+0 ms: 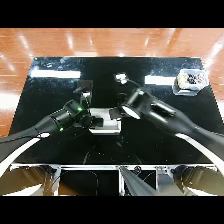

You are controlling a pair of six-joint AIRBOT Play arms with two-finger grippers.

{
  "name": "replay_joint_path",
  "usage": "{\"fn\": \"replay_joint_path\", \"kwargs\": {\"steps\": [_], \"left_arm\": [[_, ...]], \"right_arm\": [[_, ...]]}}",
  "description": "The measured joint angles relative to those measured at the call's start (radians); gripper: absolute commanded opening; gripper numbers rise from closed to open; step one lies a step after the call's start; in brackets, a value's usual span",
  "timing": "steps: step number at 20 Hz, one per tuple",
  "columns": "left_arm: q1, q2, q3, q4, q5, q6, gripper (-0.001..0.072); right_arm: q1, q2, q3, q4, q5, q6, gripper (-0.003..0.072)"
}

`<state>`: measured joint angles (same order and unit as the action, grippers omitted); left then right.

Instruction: Fold the box and place the chain.

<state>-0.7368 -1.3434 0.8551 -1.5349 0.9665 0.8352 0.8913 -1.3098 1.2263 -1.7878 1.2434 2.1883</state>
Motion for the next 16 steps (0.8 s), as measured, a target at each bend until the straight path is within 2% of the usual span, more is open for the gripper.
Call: {"fn": "replay_joint_path", "kwargs": {"steps": [5, 7, 9, 12, 14, 16], "left_arm": [[0.0, 0.0, 0.0, 0.0, -0.001, -0.001, 0.0022], [0.0, 0.0, 0.0, -0.004, -0.004, -0.005, 0.0023], [0.0, 0.0, 0.0, -0.008, -0.005, -0.009, 0.0022], [0.0, 0.0, 0.0, -0.011, -0.005, -0.012, 0.0022], [0.0, 0.0, 0.0, -0.014, -0.004, -0.014, 0.0022], [-0.001, 0.0, 0.0, -0.015, -0.003, -0.016, 0.0022]], "right_arm": [[-0.029, 0.294, -0.124, -0.137, 0.111, 0.003, 0.0499], [-0.131, 0.375, -0.153, -0.245, 0.14, 0.01, 0.05], [-0.305, 0.404, -0.168, -0.303, 0.1, -0.01, 0.0501], [-0.636, 0.365, -0.172, -0.232, -0.088, -0.098, 0.0501], [-0.849, 0.277, -0.151, -0.084, -0.223, -0.195, 0.0499], [-1.013, 0.144, -0.092, 0.076, -0.31, -0.296, 0.05]]}}
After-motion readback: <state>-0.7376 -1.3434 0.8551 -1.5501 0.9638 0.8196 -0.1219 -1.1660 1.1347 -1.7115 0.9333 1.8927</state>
